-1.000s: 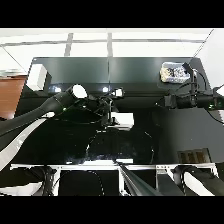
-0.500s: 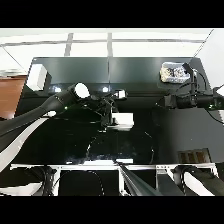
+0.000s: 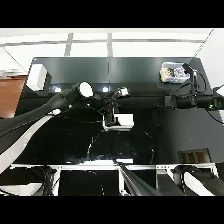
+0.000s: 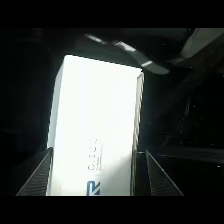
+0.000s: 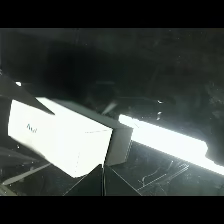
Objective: Fold the box and place the chain.
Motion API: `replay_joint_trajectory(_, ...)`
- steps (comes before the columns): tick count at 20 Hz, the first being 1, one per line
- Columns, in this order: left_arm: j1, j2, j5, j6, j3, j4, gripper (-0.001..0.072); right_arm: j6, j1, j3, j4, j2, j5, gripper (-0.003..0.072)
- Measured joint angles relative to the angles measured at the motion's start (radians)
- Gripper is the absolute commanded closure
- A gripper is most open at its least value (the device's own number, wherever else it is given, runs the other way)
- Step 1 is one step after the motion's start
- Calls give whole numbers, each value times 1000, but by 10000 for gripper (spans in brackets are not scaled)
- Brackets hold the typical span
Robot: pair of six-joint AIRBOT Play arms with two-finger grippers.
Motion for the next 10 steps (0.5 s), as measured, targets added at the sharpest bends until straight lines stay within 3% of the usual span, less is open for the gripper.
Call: replay_joint_trajectory(10,-47,-13,-39,-66,56,114,-2,0,0,0,1,0,3,674)
